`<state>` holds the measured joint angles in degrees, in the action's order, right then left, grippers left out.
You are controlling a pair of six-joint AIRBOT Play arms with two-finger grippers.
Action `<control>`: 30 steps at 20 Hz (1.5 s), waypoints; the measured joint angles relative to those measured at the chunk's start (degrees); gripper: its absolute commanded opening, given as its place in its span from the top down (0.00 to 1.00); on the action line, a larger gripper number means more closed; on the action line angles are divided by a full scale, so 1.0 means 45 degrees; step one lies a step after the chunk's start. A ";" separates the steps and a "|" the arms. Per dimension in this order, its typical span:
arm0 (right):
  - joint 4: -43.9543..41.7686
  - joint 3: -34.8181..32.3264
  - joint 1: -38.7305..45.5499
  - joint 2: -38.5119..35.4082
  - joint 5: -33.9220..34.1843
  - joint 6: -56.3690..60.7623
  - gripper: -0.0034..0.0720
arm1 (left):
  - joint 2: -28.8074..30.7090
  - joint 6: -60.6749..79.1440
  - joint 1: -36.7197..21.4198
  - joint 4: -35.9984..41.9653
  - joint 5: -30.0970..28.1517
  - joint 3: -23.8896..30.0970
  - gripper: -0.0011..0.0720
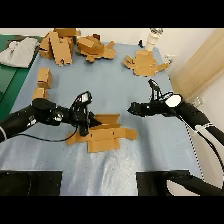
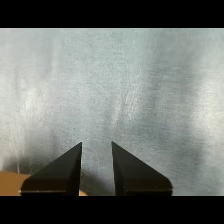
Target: Fold the box.
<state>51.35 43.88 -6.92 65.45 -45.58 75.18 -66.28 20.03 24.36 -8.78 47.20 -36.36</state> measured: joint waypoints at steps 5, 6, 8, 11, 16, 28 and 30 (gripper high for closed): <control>-0.0078 -0.0102 -0.0160 -0.0005 0.0107 0.0010 0.58 | -0.0461 0.1258 0.0058 0.1195 -0.0709 0.0491 0.97; -0.0078 -0.0117 -0.0223 0.0000 0.0219 0.0005 0.58 | -0.0593 0.1622 0.0058 0.1554 -0.0622 0.0525 0.97; -0.0102 -0.0117 -0.0306 -0.0005 0.0345 0.0005 0.58 | -0.0821 0.2351 0.0073 0.2157 -0.0238 0.0554 0.97; -0.0131 -0.0121 -0.0345 -0.0005 0.0670 0.0019 0.58 | -0.1078 0.3011 0.0073 0.2730 0.0039 0.0539 0.97; -0.0248 -0.0126 -0.0374 0.0005 0.0957 0.0189 0.58 | -0.1384 0.3507 0.0665 0.2540 -0.0185 0.0155 0.97; -0.0398 -0.0126 -0.0942 0.0529 0.1127 0.0199 0.58 | -0.2370 0.3852 0.1190 0.2467 -0.0306 -0.0136 0.97; -0.0345 -0.0126 -0.0981 0.0578 0.1141 0.0199 0.58 | -0.2419 0.3721 0.1180 0.2370 -0.0350 -0.0136 0.97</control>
<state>49.80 43.31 -11.33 68.05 -40.45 76.07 -77.17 36.77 29.67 1.89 45.63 -36.97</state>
